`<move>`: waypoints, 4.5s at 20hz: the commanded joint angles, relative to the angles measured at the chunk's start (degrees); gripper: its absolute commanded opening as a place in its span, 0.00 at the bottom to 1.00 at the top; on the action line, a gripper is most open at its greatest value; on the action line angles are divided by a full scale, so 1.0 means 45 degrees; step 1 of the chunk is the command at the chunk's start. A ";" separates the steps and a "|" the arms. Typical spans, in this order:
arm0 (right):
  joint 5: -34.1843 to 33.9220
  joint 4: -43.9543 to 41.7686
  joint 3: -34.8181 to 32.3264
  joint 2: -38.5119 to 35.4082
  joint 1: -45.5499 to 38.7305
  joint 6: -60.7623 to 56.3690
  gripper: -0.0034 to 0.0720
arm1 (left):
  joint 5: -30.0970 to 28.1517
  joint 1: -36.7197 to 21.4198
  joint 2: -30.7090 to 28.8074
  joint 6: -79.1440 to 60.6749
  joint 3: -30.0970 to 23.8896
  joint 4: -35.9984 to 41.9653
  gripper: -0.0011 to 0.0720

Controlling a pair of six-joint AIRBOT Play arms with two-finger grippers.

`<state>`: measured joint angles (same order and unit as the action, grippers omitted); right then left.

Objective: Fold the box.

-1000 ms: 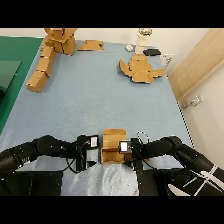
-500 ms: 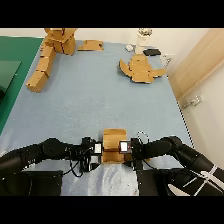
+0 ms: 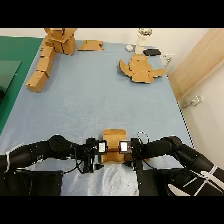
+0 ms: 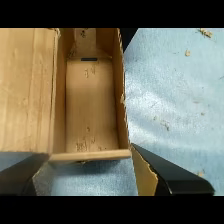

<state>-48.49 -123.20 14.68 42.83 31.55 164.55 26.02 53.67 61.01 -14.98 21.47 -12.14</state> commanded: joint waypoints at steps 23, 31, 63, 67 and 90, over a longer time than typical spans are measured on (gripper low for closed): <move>0.0000 0.0000 0.0000 -0.0010 -0.0005 -0.0005 0.72 | -0.0850 0.0437 0.0413 0.1996 0.0296 -0.1078 0.98; 0.0005 -0.0005 0.0000 -0.0010 -0.0005 -0.0005 0.73 | -0.0554 0.0447 0.0486 0.2448 0.0369 -0.1511 0.98; 0.0000 -0.0005 0.0000 -0.0010 -0.0005 -0.0005 0.72 | -0.0350 0.0457 0.0884 0.3575 0.0748 -0.2492 0.76; 0.0005 -0.0005 0.0000 -0.0010 -0.0005 -0.0005 0.72 | -0.0350 0.0457 0.0889 0.3575 0.0748 -0.2497 0.76; -0.1054 -0.0233 0.0092 -0.0015 -0.0005 -0.0316 1.00 | -0.0350 0.0457 0.0884 0.3570 0.0748 -0.2497 0.76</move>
<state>-50.68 -123.81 14.79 42.83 31.51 164.38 24.49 55.77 64.97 1.08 24.82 -23.38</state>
